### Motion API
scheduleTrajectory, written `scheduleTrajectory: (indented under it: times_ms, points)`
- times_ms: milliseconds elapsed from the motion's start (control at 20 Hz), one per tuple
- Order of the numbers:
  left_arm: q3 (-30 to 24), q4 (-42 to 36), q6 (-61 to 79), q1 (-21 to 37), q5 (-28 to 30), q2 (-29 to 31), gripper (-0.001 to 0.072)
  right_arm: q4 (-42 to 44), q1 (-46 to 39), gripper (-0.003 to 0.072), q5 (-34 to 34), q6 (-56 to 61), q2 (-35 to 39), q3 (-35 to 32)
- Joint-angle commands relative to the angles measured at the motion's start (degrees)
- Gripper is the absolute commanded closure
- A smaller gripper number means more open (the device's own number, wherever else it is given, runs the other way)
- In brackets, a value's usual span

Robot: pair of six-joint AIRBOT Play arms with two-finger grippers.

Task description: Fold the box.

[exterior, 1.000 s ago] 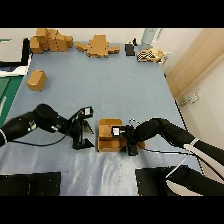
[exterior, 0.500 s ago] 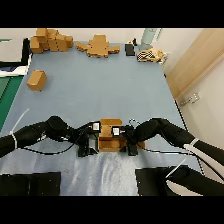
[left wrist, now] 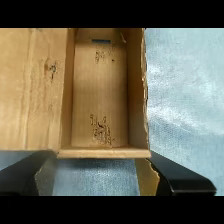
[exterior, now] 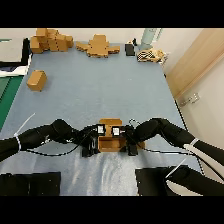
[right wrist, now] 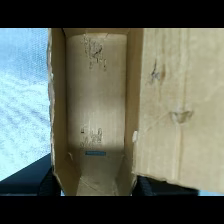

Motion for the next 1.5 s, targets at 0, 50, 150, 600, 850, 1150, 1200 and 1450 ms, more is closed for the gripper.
scheduleTrajectory:
  times_ms: [0,50,150,600,850,1150,1200,1450]
  points:
    - [0.15,-0.22,-0.02,-0.92,1.84,-0.04,0.0025,0.0,0.02,0.0189,0.0,-0.02,-0.02,0.0]
    - [0.15,-0.24,-0.02,-0.9,1.86,-0.2,0.0026,0.0,0.02,0.0189,0.0,-0.02,-0.02,0.0]
    - [0.28,-0.2,0.0,-1.25,1.86,-0.42,0.0026,0.0,0.02,0.0189,-0.02,-0.02,-0.02,0.0]
    - [0.81,0.28,0.22,-2.47,1.57,-0.9,0.0132,0.0,0.02,0.0189,0.0,-0.02,-0.02,0.0]
    - [0.81,0.96,0.11,-2.45,1.2,-0.94,0.0236,0.0,0.02,0.0189,0.0,-0.02,-0.02,0.0]
    - [0.81,0.87,0.0,-2.45,1.22,-0.94,0.0236,0.0,0.02,0.0189,0.0,-0.02,-0.02,0.0]
    - [0.81,0.87,0.0,-2.45,1.22,-0.94,0.0236,0.0,0.02,0.0189,0.0,-0.02,-0.02,0.0]
    - [0.81,0.87,0.0,-2.45,1.2,-0.94,0.0235,0.0,0.02,0.0189,0.0,-0.02,-0.02,0.0]
